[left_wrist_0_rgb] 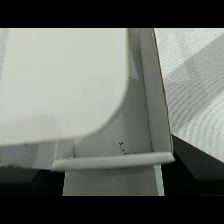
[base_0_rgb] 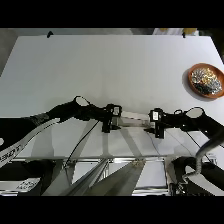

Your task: Fold the box and place the chain.

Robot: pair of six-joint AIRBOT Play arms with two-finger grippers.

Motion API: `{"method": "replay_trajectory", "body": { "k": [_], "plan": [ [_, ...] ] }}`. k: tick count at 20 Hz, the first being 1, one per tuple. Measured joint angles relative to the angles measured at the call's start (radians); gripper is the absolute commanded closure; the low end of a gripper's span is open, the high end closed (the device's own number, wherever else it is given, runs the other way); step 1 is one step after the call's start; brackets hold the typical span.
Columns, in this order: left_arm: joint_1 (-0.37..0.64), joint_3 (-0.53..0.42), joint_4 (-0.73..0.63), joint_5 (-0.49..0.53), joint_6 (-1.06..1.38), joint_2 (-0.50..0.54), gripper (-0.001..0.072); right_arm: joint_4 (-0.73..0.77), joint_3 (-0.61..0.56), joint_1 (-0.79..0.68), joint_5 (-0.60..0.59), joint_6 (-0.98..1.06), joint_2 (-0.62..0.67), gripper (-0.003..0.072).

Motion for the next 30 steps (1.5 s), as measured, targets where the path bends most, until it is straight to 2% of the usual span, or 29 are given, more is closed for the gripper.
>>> {"method": "replay_trajectory", "body": {
  "k": [10,11,12,13,18,24,26,27,30],
  "plan": [
    [0.0,0.0,-0.002,-0.004,0.0,0.0,0.0695,0.001,0.0,0.0,0.0,0.0,0.0,0.0342],
    [0.0,0.0,-0.002,-0.005,0.0,0.0,0.0695,0.001,0.0,0.0,0.001,0.0,0.0,0.029],
    [0.0,0.0,-0.002,-0.005,0.0,0.0,0.0695,0.0,0.0,0.0,0.001,0.005,0.001,0.0113],
    [0.0,0.0,-0.004,-0.008,0.0,0.0,0.0695,-0.005,0.0,0.0,0.0,0.019,0.003,-0.0018],
    [0.0,0.0,-0.003,-0.008,0.0,0.0,0.0695,-0.079,0.0,0.0,-0.012,0.138,0.08,-0.0015],
    [0.0,0.0,-0.002,-0.006,0.0,0.0,0.0695,-0.332,0.0,0.0,0.044,0.365,0.276,0.0011],
    [0.0,0.0,-0.002,-0.006,0.0,0.0,0.0695,-0.378,0.0,0.0,0.061,0.454,0.341,0.0047],
    [0.0,0.0,-0.002,-0.006,0.0,0.0,0.0695,-0.389,0.001,0.0,0.066,0.492,0.373,0.014],
    [0.0,0.0,-0.002,-0.006,0.0,0.0,0.0695,-0.364,0.0,0.0,0.093,0.583,0.458,0.0612]
  ]
}}
